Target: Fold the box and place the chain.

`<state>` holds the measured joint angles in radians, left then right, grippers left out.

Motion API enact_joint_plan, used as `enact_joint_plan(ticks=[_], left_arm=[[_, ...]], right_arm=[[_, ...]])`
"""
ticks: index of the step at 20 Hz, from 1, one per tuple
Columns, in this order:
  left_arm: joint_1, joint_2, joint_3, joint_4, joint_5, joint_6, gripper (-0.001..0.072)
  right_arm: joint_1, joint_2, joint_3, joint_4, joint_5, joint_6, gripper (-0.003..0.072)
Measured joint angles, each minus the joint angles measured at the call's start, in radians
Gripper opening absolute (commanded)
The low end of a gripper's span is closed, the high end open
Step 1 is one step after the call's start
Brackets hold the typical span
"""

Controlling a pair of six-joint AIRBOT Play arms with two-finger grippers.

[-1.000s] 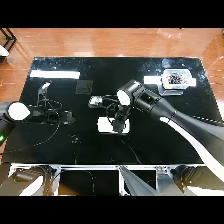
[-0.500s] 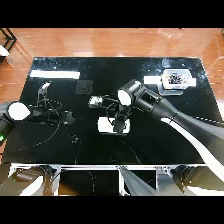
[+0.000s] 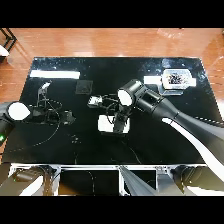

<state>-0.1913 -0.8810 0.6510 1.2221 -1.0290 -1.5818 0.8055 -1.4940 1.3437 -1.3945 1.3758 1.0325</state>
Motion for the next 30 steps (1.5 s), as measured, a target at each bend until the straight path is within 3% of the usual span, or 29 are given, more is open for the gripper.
enact_joint_plan(ticks=[3,4,5,24,25,26,28,29,30], left_arm=[[0.000,0.000,0.000,0.000,0.000,0.000,0.0638],[0.000,0.000,0.000,0.000,0.000,0.000,0.0638],[0.000,0.000,0.000,0.000,0.000,0.000,0.0637],[0.000,0.000,0.000,0.000,0.000,0.000,0.0637],[0.000,0.000,0.000,0.000,0.000,0.000,0.0637],[0.000,0.000,0.000,0.000,0.000,0.000,0.0637],[0.000,0.000,0.000,0.000,0.000,0.000,0.0637],[0.000,0.000,0.000,0.000,0.000,0.000,0.0638],[0.000,0.000,0.000,0.000,0.000,0.000,0.0638]], right_arm=[[0.000,0.008,0.000,-0.001,0.000,0.000,0.0101],[0.000,0.012,0.000,-0.005,0.000,0.000,0.0350],[0.000,0.017,0.000,-0.009,0.000,0.000,0.0713],[0.000,-0.020,-0.021,-0.051,-0.082,-0.015,0.0709],[0.000,-0.021,-0.021,-0.051,-0.081,-0.015,0.0635],[0.000,-0.022,-0.021,-0.051,-0.081,-0.015,0.0472],[0.000,-0.022,-0.020,-0.052,-0.077,-0.015,0.0314],[0.000,-0.023,-0.020,-0.052,-0.075,-0.015,0.0238],[0.000,-0.023,-0.020,-0.052,-0.074,-0.015,0.0238]])
